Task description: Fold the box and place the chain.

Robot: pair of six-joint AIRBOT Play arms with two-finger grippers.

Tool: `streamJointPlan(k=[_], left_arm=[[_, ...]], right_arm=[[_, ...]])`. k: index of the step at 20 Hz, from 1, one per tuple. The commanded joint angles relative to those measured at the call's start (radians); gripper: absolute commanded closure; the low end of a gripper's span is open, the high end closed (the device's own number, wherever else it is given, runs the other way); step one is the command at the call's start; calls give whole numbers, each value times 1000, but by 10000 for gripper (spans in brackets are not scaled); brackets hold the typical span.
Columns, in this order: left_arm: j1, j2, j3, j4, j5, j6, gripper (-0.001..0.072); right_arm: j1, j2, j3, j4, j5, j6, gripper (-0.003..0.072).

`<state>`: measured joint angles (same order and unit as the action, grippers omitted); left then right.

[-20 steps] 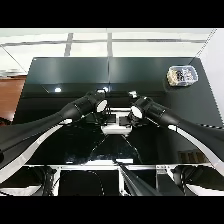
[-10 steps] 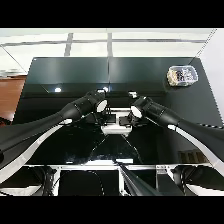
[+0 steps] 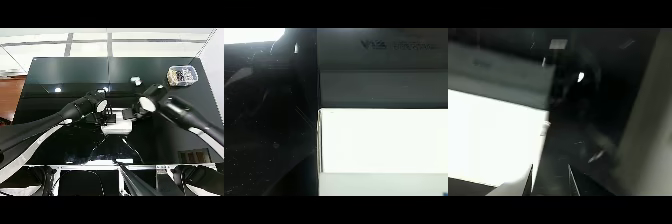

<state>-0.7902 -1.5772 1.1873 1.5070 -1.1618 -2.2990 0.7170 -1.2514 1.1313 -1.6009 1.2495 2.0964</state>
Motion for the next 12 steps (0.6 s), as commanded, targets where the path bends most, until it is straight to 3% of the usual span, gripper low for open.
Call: streamJointPlan(k=[1, 3, 4, 5, 6, 9, 12], left_arm=[[1, -1, 0, 0, 0, 0, 682], [1, -1, 0, 0, -1, 0, 681], [1, -1, 0, 0, -1, 0, 681], [1, -1, 0, 0, -2, 0, 681], [1, -1, 0, 0, -2, 0, 681], [1, -1, 0, 0, -2, 0, 681], [1, -1, 0, 0, -2, 0, 681]], right_arm=[[-2, 121, 23, -368, 79, -25, 418], [-55, 122, 16, -613, 46, -23, 417], [-112, 121, -3, -658, -36, -5, 416], [-195, 116, -32, -652, -150, 16, 290], [-281, 99, -51, -617, -232, 19, -21], [-545, -21, -38, -365, -403, 19, -20], [-729, -180, 129, -125, -445, 20, -20]])
